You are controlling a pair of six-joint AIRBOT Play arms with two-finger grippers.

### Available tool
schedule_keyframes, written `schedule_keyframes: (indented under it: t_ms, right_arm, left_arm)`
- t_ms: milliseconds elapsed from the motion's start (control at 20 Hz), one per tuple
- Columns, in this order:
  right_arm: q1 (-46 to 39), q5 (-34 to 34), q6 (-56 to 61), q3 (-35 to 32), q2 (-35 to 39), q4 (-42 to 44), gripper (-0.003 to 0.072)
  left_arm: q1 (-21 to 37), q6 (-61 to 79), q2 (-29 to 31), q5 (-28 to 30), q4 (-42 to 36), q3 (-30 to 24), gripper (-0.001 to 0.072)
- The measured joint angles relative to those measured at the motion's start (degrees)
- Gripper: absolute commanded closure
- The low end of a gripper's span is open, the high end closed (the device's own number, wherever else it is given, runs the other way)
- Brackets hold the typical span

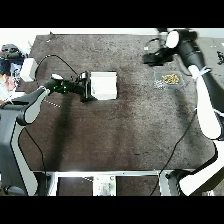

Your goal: Fold the box and place the chain.

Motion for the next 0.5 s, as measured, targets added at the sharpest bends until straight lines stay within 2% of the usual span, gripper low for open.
schedule_keyframes:
  t_ms: [250, 500]
  right_arm:
    - [-8.3, 0.8, -1.1, 0.0, -3.5, 0.7, 0.0525]
    - [-10.7, 2.0, -5.0, 0.0, -7.8, 3.3, 0.0525]
  left_arm:
    - [0.0, 0.0, 0.0, 0.0, 0.0, 0.0, 0.0251]
    - [0.0, 0.0, 0.0, 0.0, 0.0, 0.0, 0.0251]
